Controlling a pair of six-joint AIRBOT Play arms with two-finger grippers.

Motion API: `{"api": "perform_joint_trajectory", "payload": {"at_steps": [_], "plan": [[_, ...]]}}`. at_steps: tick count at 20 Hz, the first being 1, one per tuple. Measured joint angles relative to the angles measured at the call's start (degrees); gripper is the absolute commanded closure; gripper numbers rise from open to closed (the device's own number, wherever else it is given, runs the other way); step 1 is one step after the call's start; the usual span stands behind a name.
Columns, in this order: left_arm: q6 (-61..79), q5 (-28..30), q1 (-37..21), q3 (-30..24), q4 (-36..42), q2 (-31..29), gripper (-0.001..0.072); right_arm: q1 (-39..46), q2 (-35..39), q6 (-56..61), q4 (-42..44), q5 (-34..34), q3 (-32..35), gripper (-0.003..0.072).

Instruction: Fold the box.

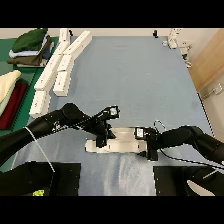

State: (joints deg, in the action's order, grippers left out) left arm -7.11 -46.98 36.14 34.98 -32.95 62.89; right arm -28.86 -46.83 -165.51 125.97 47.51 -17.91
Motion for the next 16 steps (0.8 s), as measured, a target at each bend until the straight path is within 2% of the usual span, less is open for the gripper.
{"api": "perform_joint_trajectory", "payload": {"at_steps": [7, 9, 16], "plan": [[0.0, 0.0, 0.0, 0.0, 0.0, 0.0, 0.0697, 0.0, 0.0, -0.9, 0.0, -2.0, 0.5, -0.0022], [0.0, 0.0, 0.0, 0.0, 0.0, 0.0, 0.0697, 0.0, 0.0, -1.0, 0.0, -2.1, 0.5, 0.0045], [0.0, 0.0, 0.0, 0.0, 0.0, 0.0, 0.0697, -0.1, 0.0, -1.0, 0.4, -2.0, 0.8, 0.0044]]}}
